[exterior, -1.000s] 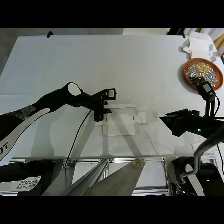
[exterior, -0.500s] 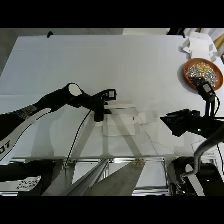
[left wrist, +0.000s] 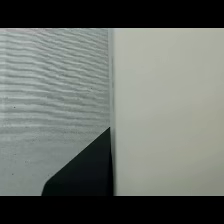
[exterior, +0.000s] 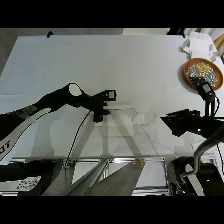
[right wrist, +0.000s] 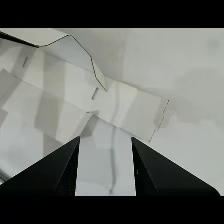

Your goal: Fold the box and place the chain.

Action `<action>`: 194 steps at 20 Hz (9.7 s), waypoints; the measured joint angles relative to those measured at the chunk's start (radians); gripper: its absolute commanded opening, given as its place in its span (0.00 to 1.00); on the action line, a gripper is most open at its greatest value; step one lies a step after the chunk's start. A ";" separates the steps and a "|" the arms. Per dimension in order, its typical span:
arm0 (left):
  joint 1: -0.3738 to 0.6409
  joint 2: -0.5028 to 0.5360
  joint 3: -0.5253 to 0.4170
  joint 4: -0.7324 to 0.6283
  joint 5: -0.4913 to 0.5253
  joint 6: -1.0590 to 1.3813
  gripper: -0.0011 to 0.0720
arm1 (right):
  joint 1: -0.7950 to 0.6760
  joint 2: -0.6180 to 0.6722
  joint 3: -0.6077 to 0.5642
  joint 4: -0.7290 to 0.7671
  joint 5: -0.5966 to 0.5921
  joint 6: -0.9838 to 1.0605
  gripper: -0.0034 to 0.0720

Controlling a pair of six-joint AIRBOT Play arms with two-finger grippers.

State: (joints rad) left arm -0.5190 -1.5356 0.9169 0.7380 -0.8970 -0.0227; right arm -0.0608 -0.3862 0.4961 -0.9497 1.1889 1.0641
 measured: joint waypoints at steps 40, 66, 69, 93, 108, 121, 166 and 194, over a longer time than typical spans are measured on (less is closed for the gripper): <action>0.000 0.000 0.000 0.026 0.001 -0.004 0.03 | 0.558 -0.378 -0.111 -0.206 -0.344 -0.454 0.97; 0.000 0.000 0.000 0.026 -0.014 -0.003 0.03 | 0.785 -0.509 -0.162 -0.270 -0.740 -0.597 0.97; 0.000 0.000 0.000 0.027 -0.016 -0.002 0.03 | 0.776 -0.509 -0.131 -0.253 -0.731 -0.596 0.97; 0.000 0.000 0.000 0.025 -0.013 -0.004 0.03 | 0.587 -0.552 -0.061 -0.077 -0.674 -0.771 0.97; 0.001 0.000 0.000 0.025 -0.013 -0.004 0.03 | 0.492 -0.671 0.021 0.039 -0.621 -0.934 0.97; 0.001 0.000 0.000 0.026 -0.013 -0.003 0.03 | 0.486 -0.716 0.024 0.187 -0.584 -1.144 0.97; 0.000 0.000 0.000 0.026 -0.013 -0.004 0.03 | 0.486 -0.867 0.026 0.307 -0.529 -1.304 0.57; 0.003 0.066 -0.001 0.126 -0.044 -0.092 0.71 | 0.486 -0.867 0.026 0.305 -0.526 -1.306 0.57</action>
State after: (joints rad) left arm -0.5159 -1.4693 0.9157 0.8639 -0.9409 -0.1150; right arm 0.4255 -1.2537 0.5224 -0.6449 0.6624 -0.2417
